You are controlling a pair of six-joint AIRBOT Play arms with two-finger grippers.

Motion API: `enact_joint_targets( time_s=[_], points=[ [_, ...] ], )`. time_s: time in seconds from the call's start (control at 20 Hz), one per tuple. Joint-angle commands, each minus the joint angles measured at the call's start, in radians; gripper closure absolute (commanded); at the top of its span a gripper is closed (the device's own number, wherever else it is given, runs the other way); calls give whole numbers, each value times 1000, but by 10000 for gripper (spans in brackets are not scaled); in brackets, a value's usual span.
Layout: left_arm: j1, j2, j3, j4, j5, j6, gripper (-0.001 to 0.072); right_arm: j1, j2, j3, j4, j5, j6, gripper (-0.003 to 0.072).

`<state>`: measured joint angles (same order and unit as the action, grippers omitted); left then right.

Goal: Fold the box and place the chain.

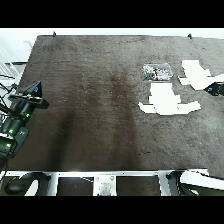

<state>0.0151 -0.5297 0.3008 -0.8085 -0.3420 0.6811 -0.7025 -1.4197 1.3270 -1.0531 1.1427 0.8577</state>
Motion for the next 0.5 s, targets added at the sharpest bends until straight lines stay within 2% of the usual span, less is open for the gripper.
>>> enact_joint_targets(
  time_s=[0.0,0.25,0.45],
  points=[
    [0,0,0,0,0,0,691,-30,-219,150,43,201,-97,-34],
    [0,0,0,0,0,0,691,-46,-490,375,41,390,-105,-29],
    [0,0,0,0,0,0,691,-100,-515,442,50,377,-103,-29]
  ],
)
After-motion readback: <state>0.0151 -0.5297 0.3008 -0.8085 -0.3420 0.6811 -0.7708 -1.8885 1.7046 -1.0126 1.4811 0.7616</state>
